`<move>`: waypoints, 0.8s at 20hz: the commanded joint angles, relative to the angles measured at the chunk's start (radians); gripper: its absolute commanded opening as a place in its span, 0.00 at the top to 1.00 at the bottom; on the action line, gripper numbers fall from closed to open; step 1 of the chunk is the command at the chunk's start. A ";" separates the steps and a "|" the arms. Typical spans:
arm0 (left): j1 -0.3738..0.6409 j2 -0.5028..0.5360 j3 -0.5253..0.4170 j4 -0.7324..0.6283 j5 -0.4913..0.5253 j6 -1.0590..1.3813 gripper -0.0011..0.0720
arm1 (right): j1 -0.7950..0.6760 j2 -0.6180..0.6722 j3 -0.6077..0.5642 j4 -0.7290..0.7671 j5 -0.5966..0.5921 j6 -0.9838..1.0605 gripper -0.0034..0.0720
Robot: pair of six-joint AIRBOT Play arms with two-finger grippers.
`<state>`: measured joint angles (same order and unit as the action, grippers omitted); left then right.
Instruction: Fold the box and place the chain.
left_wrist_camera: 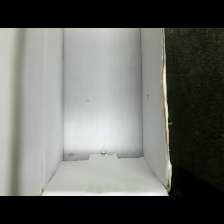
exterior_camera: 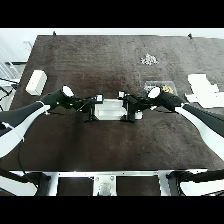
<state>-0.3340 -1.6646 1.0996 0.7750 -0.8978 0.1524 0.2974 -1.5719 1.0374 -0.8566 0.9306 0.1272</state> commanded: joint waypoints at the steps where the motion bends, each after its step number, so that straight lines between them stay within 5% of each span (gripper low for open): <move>1: 0.000 0.000 0.000 0.003 -0.009 0.002 0.34 | -0.055 0.065 0.002 -0.043 0.010 0.083 0.00; 9: 0.000 0.000 0.000 0.003 -0.008 0.002 0.34 | -0.138 0.215 0.001 0.085 0.225 0.217 0.03; 10: 0.000 0.000 0.000 0.003 -0.009 0.002 0.33 | -0.130 0.215 -0.002 0.126 0.249 0.217 0.40; 11: 0.000 0.000 0.000 0.003 -0.009 0.002 0.34 | -0.116 0.215 -0.008 0.163 0.258 0.217 0.91; 13: 0.000 0.000 0.000 0.003 -0.008 0.002 0.34 | -0.080 0.214 -0.028 0.233 0.231 0.204 0.94; 16: 0.000 0.000 0.000 0.003 -0.008 0.002 0.34 | -0.010 0.214 -0.054 0.255 0.036 0.181 0.94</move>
